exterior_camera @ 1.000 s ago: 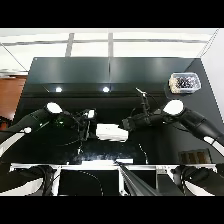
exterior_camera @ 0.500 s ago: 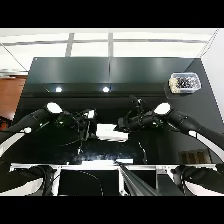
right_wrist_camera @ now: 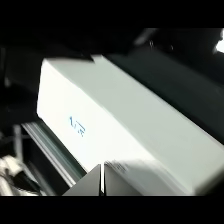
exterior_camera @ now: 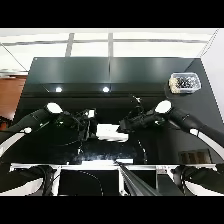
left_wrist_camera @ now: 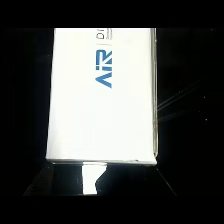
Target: Fold the box and place the chain.
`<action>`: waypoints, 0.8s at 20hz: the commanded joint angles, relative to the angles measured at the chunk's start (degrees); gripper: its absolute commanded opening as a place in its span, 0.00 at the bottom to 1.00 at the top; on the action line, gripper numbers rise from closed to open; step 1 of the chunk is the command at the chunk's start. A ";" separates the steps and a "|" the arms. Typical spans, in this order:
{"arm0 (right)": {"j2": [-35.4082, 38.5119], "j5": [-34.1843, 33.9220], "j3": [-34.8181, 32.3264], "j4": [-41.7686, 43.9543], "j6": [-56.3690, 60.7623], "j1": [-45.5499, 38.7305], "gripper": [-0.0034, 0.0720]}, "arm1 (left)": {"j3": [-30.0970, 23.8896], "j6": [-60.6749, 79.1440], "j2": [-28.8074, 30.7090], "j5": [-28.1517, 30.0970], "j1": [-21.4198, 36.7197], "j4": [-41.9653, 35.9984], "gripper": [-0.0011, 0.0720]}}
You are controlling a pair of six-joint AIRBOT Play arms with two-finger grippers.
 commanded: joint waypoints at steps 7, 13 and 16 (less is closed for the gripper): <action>15.89 12.33 10.58 -14.43 1.33 -24.74 0.10 | 3.13 -15.28 8.55 -0.33 0.35 14.25 1.00; 16.20 12.39 10.54 -17.29 1.33 -28.33 0.10 | 8.00 -24.30 12.02 -1.75 -6.47 14.51 1.00; 16.20 11.10 10.51 -17.29 1.31 -28.33 0.10 | 10.91 -25.62 8.46 3.10 -15.56 14.53 0.99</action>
